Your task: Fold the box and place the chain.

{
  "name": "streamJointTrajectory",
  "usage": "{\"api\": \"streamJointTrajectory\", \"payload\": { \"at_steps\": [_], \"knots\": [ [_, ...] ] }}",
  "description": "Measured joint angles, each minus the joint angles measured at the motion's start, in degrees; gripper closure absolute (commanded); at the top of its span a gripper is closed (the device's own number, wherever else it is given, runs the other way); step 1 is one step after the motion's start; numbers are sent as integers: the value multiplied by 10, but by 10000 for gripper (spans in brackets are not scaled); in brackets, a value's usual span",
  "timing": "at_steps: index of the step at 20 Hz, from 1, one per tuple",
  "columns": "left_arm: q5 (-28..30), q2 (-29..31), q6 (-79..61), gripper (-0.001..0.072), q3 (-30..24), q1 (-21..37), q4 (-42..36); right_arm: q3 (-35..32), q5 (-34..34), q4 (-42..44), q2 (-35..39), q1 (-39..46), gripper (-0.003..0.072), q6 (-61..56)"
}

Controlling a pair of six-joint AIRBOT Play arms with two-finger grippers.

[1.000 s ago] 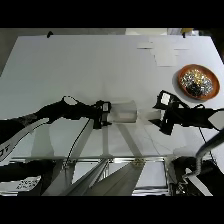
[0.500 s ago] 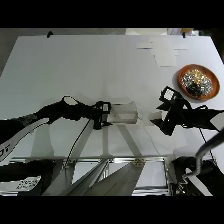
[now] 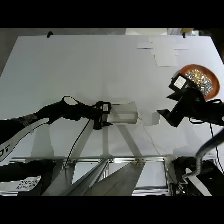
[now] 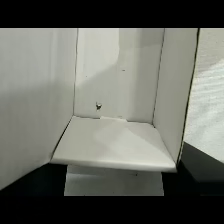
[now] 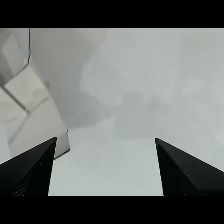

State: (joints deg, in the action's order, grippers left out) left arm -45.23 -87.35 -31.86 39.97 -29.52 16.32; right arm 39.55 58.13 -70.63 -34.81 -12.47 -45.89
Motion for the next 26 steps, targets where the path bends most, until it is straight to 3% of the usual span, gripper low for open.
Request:
{"api": "streamJointTrajectory", "payload": {
  "at_steps": [1,3,5,9,14,26],
  "knots": [
    [0,0,0,638,0,0,0,2,-7,24,2,0,360,2],
    [0,0,0,638,0,0,0,5,-17,97,-2,-2,554,34],
    [0,0,0,638,0,0,0,5,-20,166,-21,-16,647,71],
    [0,0,0,638,0,0,0,4,-23,235,-106,-74,649,113],
    [0,0,0,638,0,0,0,-17,-21,256,-207,-111,666,132],
    [0,0,0,638,0,0,0,-75,-66,261,-257,-120,666,159]
  ]
}}
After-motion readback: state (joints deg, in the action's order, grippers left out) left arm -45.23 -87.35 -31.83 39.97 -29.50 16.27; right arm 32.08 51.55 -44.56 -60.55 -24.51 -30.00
